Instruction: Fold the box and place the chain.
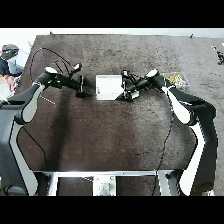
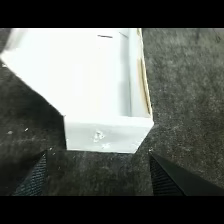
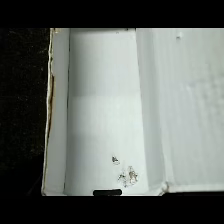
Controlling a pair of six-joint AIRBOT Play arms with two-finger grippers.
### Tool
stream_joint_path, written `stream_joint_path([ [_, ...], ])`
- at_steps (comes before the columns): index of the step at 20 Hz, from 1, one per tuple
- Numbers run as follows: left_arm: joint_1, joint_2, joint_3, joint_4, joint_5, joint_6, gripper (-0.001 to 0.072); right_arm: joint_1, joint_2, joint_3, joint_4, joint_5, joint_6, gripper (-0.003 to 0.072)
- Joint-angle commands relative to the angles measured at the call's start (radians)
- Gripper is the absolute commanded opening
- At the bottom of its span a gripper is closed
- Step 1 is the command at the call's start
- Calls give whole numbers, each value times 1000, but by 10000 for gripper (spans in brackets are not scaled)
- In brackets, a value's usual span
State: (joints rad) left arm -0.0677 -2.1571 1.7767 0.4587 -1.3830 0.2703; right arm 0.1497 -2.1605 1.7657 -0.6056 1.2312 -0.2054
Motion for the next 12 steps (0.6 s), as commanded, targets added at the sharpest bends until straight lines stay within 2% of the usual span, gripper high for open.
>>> stream_joint_path([
  [1,-1,-16,0,-30,-23,77,720,1,-1,0,0,0,0,461],
  [6,-47,-17,0,-20,3,105,720,1,-1,0,0,0,0,461],
  [12,-51,-26,0,-34,28,106,720,1,-1,0,0,0,0,461],
])
